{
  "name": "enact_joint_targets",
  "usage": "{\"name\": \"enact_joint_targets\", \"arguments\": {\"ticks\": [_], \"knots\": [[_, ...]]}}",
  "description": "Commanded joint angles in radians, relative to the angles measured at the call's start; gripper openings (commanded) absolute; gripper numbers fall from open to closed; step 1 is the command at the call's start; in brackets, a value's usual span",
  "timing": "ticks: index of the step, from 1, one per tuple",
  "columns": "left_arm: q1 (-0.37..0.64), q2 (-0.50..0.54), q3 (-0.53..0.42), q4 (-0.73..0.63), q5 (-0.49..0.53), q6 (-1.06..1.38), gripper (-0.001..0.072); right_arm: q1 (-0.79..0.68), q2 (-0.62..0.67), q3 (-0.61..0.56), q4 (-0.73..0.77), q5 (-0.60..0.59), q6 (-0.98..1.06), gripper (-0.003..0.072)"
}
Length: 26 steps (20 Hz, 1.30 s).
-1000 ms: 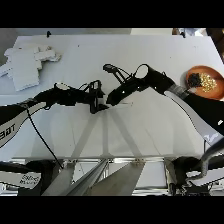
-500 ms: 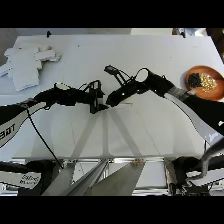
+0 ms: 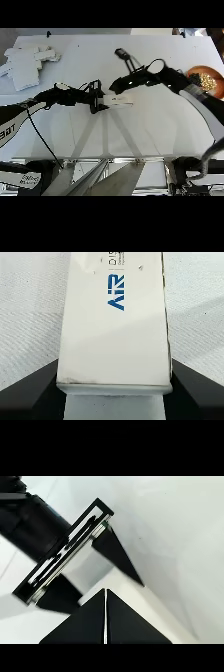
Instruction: Fold the box and place the chain.
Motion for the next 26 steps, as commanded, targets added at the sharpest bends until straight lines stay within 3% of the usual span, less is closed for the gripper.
{"name": "enact_joint_targets", "arguments": {"ticks": [1,7,26], "knots": [[0.000,0.000,0.001,0.001,0.002,0.000,0.0521,-0.086,0.023,-0.033,0.030,0.120,-0.051,0.0018],[0.000,0.000,0.001,0.001,0.002,0.000,0.0521,-0.158,0.003,-0.166,0.038,0.105,-0.081,0.0018],[0.000,0.000,0.001,0.001,0.002,0.000,0.0521,-0.144,-0.047,-0.218,0.071,0.111,-0.078,0.0018]]}}
